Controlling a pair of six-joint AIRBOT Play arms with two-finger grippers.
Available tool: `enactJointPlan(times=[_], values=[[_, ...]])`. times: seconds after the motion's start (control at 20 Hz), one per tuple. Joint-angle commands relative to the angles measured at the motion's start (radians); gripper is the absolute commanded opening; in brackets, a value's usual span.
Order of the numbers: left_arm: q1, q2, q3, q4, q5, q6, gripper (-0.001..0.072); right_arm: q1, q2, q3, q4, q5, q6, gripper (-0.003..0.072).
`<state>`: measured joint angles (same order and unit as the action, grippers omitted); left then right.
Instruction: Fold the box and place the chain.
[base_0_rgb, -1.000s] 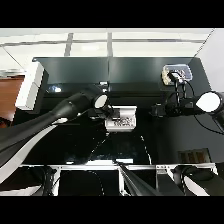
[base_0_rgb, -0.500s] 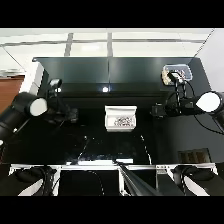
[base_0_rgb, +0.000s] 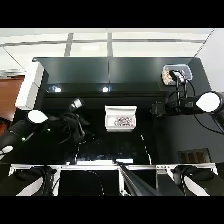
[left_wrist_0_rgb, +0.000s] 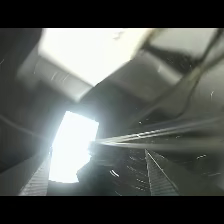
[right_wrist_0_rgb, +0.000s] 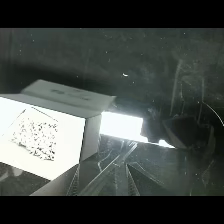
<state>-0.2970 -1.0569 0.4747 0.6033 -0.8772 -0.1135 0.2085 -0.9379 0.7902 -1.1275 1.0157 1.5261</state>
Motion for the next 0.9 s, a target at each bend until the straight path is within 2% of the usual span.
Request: enactJointPlan(times=[0.0,0.15,0.35,0.85], values=[[-0.110,-0.044,0.026,-0.011,0.128,0.427,0.0720,0.000,-0.001,0.000,0.000,-0.006,0.014,0.0351],[-0.114,-0.154,0.096,-0.130,0.097,0.504,0.0720,0.000,-0.001,0.000,0.000,-0.007,0.067,0.0351],[-0.113,-0.269,0.169,-0.144,0.085,0.507,0.0715,0.000,-0.001,0.000,0.002,-0.014,0.069,0.0351],[-0.109,-0.340,0.243,-0.146,0.062,0.462,0.0711,0.031,-0.001,0.000,0.015,-0.040,0.075,0.0351]])
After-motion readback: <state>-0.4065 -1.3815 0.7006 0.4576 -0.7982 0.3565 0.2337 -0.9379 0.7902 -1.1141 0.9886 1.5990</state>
